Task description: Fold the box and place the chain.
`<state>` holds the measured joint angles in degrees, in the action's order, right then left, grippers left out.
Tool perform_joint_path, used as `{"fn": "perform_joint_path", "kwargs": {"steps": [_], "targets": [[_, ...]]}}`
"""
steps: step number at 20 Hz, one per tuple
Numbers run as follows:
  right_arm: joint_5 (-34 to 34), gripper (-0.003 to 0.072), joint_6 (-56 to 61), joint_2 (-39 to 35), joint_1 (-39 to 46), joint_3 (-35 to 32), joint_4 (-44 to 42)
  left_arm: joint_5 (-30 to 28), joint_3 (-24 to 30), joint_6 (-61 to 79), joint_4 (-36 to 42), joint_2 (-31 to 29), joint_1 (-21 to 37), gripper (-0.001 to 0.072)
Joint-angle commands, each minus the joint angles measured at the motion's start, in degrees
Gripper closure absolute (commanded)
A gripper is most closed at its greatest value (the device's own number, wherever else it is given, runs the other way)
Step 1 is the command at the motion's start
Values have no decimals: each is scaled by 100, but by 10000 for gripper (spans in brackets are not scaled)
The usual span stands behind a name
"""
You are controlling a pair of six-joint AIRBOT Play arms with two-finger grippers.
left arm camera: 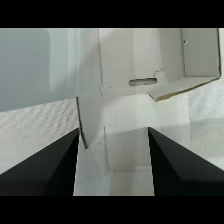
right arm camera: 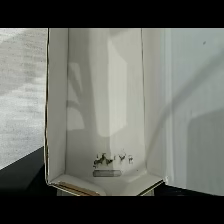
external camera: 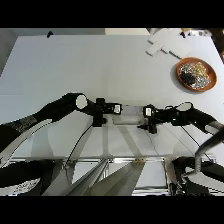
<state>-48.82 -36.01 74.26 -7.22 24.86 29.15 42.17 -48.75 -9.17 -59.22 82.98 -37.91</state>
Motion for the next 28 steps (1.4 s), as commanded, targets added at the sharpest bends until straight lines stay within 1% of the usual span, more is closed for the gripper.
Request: {"fn": "perform_joint_path", "kwargs": {"steps": [1,5,9,10,13,18,20,24,28], "targets": [[-2,284,0,-4,2,7,0,-201,101,24,-20,0,-39,232],[-2,285,0,-4,2,7,0,-400,101,44,-17,-120,-39,233],[-2,284,0,-4,2,7,-2,-284,101,42,-15,-354,-39,238],[-2,284,0,-4,2,7,-2,-229,101,42,-15,-365,-39,244],[-2,284,0,-4,2,7,-2,-175,101,42,-17,-345,-39,314],[-2,284,0,-4,2,7,-2,-278,103,39,-109,-181,-42,320],[-2,284,0,-4,2,7,-2,-400,151,42,-136,-131,-79,319],[-2,285,0,-4,2,7,0,-813,442,42,-155,-133,-146,316],[-2,284,0,-4,2,7,-2,-1062,472,44,-164,-136,-184,313]]}}
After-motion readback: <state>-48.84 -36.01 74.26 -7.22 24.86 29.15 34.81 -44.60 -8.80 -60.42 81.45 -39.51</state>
